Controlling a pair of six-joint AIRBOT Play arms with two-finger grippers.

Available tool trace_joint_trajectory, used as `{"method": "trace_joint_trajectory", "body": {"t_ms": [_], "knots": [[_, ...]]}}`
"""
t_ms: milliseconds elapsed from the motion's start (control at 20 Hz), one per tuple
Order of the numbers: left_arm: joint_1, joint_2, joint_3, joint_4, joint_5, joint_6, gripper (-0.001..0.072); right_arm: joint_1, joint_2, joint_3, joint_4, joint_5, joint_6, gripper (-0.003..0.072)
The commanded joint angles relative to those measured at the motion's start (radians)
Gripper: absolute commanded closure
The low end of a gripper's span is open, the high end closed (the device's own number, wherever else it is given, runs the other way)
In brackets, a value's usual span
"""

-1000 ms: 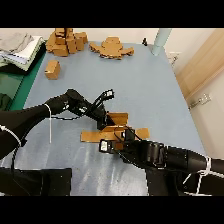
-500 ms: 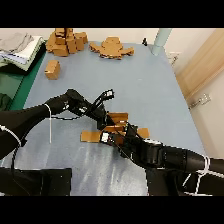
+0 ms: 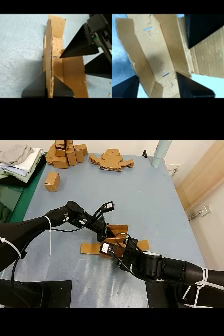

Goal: Fold the box.

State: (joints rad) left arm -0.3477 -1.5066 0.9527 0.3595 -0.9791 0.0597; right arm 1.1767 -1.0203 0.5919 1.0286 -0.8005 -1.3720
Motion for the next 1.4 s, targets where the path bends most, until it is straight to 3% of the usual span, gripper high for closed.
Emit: {"method": "trace_joint_trajectory", "body": {"t_ms": [0, 150, 300, 500, 650, 850, 1100, 1350], "knots": [[0.000, 0.000, 0.001, 0.000, 0.000, 0.000, 0.0695, -0.019, 0.007, 0.001, 0.002, -0.010, 0.002, -0.0034], [0.000, 0.000, 0.001, 0.000, 0.000, 0.000, 0.0695, -0.090, 0.059, -0.013, 0.029, 0.008, -0.103, -0.0034], [0.000, 0.000, 0.001, 0.000, 0.000, 0.000, 0.0695, -0.198, 0.143, -0.048, 0.106, 0.127, -0.280, -0.0034], [0.000, 0.000, 0.001, 0.000, 0.000, 0.000, 0.0696, -0.372, 0.149, -0.048, 0.388, 0.183, -0.633, -0.0034], [0.000, 0.000, 0.001, 0.000, 0.000, 0.000, 0.0695, -0.468, 0.149, -0.048, 0.613, 0.164, -0.871, -0.0034], [0.000, 0.000, 0.001, 0.000, 0.000, 0.000, 0.0695, -0.569, 0.142, -0.048, 0.764, 0.162, -1.074, -0.0034], [0.000, 0.000, 0.001, 0.000, 0.000, 0.000, 0.0695, -0.687, 0.056, -0.045, 1.091, 0.094, -1.418, -0.0034], [0.000, 0.000, 0.001, 0.000, 0.000, 0.000, 0.0695, -0.716, -0.041, -0.043, 1.215, 0.059, -1.577, -0.0034]]}}
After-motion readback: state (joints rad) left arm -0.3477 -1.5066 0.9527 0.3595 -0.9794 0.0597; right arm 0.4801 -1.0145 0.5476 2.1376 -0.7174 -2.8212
